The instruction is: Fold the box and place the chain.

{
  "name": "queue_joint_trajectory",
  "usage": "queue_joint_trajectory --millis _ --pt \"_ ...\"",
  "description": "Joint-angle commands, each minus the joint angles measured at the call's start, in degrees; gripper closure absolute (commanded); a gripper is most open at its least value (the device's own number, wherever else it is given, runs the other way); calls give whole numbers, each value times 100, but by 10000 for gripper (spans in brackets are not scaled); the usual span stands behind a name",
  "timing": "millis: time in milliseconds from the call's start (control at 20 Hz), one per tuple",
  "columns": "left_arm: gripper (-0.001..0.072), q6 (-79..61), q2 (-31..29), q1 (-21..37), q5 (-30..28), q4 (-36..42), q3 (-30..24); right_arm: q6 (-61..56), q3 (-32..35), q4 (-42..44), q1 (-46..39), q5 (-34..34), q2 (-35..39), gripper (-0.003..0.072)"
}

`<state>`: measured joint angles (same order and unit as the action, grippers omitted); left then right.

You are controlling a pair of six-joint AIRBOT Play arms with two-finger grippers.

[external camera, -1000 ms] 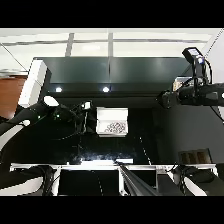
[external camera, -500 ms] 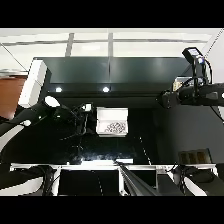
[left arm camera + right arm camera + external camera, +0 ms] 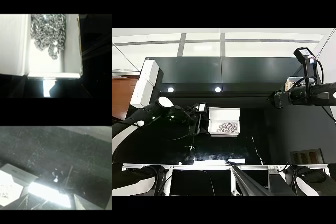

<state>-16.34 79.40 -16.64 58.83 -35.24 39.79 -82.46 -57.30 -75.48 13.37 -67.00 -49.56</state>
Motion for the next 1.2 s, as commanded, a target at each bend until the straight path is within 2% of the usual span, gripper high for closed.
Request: queue_joint_trajectory --millis 0,1150 --pt "0 0 9 -28 -20 39 7 -2 -4 2 -4 -2 -24 -14" --pt "0 74 9 -50 -151 63 7 -4 -4 153 -4 33 -179 -14"
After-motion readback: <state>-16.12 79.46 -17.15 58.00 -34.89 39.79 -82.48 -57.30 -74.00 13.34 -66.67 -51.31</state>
